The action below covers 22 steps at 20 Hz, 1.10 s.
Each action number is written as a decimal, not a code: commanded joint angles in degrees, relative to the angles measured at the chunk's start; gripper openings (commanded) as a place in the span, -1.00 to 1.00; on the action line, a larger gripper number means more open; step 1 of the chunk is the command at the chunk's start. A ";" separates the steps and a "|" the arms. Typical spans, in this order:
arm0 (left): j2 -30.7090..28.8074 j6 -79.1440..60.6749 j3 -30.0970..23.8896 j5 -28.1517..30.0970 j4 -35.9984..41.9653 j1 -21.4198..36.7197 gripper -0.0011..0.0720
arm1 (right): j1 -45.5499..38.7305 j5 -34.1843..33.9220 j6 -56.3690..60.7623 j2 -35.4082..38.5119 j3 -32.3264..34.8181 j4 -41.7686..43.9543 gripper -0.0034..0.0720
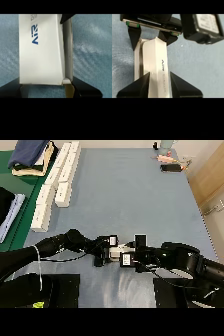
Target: Fold the box.
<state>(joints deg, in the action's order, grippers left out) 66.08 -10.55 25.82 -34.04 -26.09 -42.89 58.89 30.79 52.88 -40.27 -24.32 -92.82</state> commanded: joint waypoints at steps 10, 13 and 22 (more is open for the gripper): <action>0.00 -0.09 0.00 0.00 -0.04 0.04 0.45 | 0.04 0.13 -1.46 -0.85 -0.02 8.76 0.05; 0.00 -0.09 0.02 0.02 -0.04 0.04 0.45 | 0.02 0.20 -1.31 -0.09 -0.02 10.45 0.25; 0.00 -0.09 0.02 0.00 -0.04 0.04 0.45 | 0.00 -9.42 27.41 4.15 1.53 13.09 -0.90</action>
